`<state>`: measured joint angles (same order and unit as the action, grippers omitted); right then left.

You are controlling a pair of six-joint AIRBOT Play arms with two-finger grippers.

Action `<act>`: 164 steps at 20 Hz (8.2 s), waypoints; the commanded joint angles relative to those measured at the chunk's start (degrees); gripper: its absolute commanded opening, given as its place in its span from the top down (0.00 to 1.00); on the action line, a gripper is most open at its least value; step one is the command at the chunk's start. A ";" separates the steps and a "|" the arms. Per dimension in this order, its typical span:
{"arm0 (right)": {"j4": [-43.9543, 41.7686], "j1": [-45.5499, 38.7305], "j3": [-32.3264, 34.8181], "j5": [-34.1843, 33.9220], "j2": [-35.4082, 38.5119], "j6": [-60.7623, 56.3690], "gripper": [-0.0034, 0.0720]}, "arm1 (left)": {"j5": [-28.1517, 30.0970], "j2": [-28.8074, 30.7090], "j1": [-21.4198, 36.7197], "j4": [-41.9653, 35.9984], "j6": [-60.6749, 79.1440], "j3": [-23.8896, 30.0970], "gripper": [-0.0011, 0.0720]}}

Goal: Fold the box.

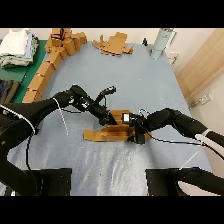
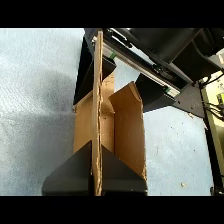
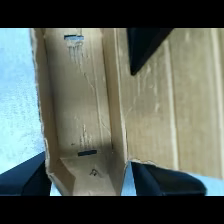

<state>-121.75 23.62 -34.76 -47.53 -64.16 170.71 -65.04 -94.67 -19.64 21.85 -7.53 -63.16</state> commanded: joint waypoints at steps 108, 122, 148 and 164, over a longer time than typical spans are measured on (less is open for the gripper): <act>-3.98 -0.52 -0.28 -2.47 -3.98 1.29 0.33 | -20.00 6.51 3.30 5.29 -42.93 1.14 0.97; -3.98 -0.52 -0.28 -2.47 -3.98 1.29 0.33 | -5.88 -8.39 -1.11 18.40 -55.32 -13.97 0.97; -3.98 -0.52 -0.28 -2.49 -3.98 1.29 0.33 | 16.61 31.28 -1.09 10.69 9.75 25.75 0.10; -3.98 -0.52 -0.28 -2.49 -4.00 1.29 0.33 | 23.93 23.69 -5.31 6.29 14.60 25.62 0.60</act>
<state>-125.71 23.11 -35.00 -50.02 -68.18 172.03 -41.63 -70.54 -24.23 30.26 6.87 -37.50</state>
